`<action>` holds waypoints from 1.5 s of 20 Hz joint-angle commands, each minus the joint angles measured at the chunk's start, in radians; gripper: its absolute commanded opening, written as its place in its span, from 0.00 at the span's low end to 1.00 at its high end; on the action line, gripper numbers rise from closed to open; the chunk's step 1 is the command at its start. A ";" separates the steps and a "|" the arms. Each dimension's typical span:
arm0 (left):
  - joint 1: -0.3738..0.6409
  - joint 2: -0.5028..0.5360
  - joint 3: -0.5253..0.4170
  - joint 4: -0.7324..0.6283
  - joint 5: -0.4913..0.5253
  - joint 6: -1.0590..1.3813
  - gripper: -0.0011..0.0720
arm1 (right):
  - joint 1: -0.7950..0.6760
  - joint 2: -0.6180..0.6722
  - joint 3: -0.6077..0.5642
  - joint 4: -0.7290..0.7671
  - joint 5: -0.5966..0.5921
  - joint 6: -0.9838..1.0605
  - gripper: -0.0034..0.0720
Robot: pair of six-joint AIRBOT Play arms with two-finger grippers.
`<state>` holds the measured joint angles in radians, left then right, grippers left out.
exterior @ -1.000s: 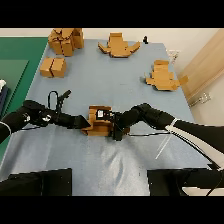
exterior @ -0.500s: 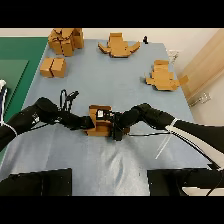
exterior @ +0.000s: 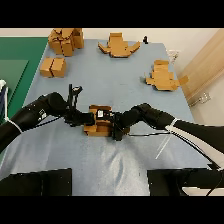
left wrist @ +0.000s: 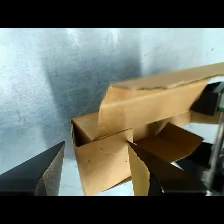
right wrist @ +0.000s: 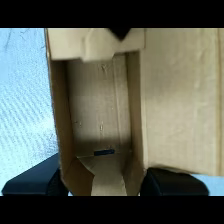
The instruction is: Fold the box.
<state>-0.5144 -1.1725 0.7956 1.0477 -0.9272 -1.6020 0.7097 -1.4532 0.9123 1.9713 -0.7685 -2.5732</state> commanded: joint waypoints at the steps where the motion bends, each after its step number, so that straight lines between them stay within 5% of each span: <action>1: -0.037 0.001 0.009 0.030 0.000 -0.051 0.82 | 0.000 0.000 0.000 0.000 0.000 0.000 0.25; 11: -0.104 0.001 0.010 0.179 0.000 -0.211 0.79 | 0.000 0.000 0.000 0.002 0.000 0.000 0.25; 12: -0.110 0.001 0.010 0.201 0.001 -0.229 0.64 | 0.000 0.000 0.000 0.004 0.000 0.000 0.25; 14: -0.115 0.001 0.010 0.217 0.017 -0.241 0.63 | 0.000 0.000 0.000 0.008 0.000 0.000 0.25; 15: -0.115 0.001 0.010 0.217 0.026 -0.242 0.46 | 0.000 0.000 0.000 0.008 0.000 0.000 0.25; 17: -0.116 0.001 0.010 0.216 0.039 -0.242 0.36 | 0.001 0.000 0.000 0.008 0.000 0.001 0.25; 18: -0.116 0.001 0.010 0.212 0.038 -0.224 0.10 | 0.000 0.000 0.000 0.008 0.000 0.001 0.25; 19: -0.116 0.001 0.010 0.192 0.040 -0.192 0.05 | 0.001 0.000 0.000 0.008 0.000 0.001 0.25; 20: -0.116 0.001 0.010 0.177 0.046 -0.190 0.06 | 0.001 0.000 0.000 0.012 0.000 0.001 0.25; 22: -0.128 0.001 0.011 0.171 0.067 -0.190 0.45 | 0.001 0.000 0.000 0.016 0.000 0.001 0.25; 30: -0.171 -0.089 0.026 0.301 -0.043 -0.307 0.45 | 0.001 0.000 0.000 0.021 0.000 0.001 0.25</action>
<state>-0.6743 -1.2213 0.8139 1.2861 -0.9279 -1.8568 0.7094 -1.4532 0.9119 1.9884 -0.7734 -2.5732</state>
